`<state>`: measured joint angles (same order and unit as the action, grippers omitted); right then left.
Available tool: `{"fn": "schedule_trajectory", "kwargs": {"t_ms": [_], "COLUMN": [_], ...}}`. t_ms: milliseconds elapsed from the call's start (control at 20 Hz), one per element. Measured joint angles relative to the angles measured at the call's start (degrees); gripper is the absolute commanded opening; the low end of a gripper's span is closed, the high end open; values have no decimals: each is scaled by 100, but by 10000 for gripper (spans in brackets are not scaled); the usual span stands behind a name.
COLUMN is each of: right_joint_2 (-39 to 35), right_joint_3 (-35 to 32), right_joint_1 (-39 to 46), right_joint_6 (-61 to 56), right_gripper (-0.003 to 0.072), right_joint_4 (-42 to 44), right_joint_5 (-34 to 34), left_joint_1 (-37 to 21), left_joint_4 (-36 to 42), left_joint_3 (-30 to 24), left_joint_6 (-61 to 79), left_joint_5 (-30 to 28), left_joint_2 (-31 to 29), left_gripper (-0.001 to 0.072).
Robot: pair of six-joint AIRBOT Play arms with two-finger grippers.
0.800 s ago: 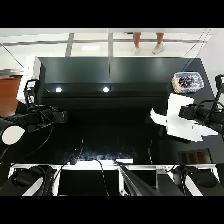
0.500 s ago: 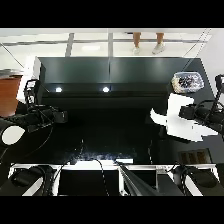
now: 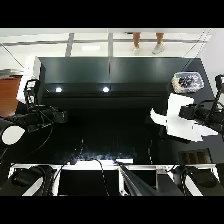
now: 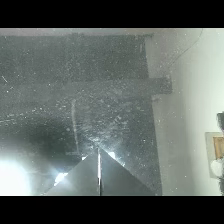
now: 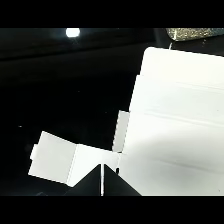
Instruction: Fold the box and place the chain.
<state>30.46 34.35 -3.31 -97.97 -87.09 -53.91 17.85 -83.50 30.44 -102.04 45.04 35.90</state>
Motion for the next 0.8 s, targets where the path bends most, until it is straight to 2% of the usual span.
{"fn": "schedule_trajectory", "kwargs": {"t_ms": [300,350,400,450,650,800], "right_joint_2": [0,2,2,2,81,264], "right_joint_3": [0,0,0,0,0,4], "right_joint_1": [0,0,0,0,22,472], "right_joint_6": [0,-2,-7,-17,-50,-481], "right_gripper": [25,164,628,703,693,694], "right_joint_4": [4,24,57,96,114,-240], "right_joint_5": [177,317,417,498,603,17], "left_joint_1": [0,0,0,0,0,0], "left_joint_4": [2,2,2,0,7,17], "left_joint_3": [-2,-2,-4,-4,-9,-9], "left_joint_6": [0,0,2,0,-11,-9], "left_joint_5": [-199,-289,-337,-424,-632,-575], "left_joint_2": [0,0,0,0,0,0], "left_gripper": [36,92,417,707,710,709]}}
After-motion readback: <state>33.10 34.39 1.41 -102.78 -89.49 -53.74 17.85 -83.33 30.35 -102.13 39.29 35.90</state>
